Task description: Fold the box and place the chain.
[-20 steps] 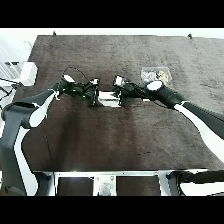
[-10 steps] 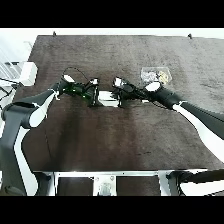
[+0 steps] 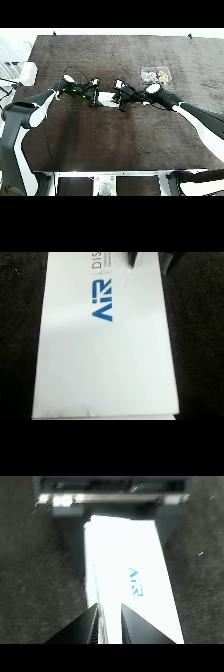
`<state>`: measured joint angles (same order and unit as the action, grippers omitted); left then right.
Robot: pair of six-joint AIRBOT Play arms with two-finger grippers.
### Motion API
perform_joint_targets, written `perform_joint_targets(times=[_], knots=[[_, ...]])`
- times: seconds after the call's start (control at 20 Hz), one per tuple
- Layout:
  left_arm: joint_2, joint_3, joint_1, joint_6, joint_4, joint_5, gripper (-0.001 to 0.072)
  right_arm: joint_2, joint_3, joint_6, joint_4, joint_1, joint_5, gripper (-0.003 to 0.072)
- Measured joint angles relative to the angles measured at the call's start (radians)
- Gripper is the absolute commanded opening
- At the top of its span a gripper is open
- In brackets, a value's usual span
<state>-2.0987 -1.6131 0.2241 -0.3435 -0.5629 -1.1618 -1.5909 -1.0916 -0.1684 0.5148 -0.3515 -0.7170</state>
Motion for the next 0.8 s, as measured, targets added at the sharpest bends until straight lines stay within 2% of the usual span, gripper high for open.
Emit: perform_joint_targets(times=[0.4, 0.55, 0.65, 0.8], knots=[[0.000, 0.000, 0.000, 0.002, 0.002, 0.000, 0.0232, -0.004, -0.004, 0.052, -0.038, 0.072, -0.127, 0.0175], [0.000, 0.000, 0.000, 0.002, 0.002, 0.001, 0.0232, -0.004, -0.025, 0.058, -0.135, 0.096, -0.180, 0.0054], [0.000, 0.000, 0.000, 0.002, 0.003, 0.001, 0.0232, -0.006, -0.034, 0.078, -0.191, 0.103, -0.193, 0.0007], [0.000, 0.000, 0.000, 0.003, 0.003, 0.001, 0.0232, -0.031, -0.039, 0.162, -0.204, 0.106, -0.194, 0.0007]])
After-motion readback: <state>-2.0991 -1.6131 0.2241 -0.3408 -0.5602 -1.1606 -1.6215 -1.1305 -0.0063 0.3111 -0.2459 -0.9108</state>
